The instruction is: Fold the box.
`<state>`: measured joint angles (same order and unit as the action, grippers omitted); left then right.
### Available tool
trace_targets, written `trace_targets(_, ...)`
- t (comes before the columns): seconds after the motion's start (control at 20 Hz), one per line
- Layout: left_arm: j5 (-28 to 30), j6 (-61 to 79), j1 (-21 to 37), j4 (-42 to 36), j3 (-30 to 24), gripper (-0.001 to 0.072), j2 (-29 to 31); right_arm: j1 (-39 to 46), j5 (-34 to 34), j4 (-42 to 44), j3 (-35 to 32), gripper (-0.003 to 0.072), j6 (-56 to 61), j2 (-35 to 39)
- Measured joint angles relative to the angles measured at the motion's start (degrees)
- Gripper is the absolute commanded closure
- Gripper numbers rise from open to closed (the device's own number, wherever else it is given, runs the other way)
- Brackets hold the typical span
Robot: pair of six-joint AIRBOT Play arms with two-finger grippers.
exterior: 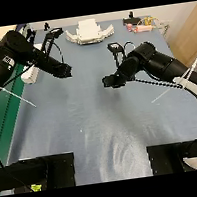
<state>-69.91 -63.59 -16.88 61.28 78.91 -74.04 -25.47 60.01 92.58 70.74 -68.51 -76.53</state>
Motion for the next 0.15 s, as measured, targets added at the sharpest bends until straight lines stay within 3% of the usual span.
trace_targets(0.15,0.17,-0.33,-0.42,0.0,0.0,0.0694,0.0,0.09,0.04,0.22,0.22,0.068,-0.37,-0.26)
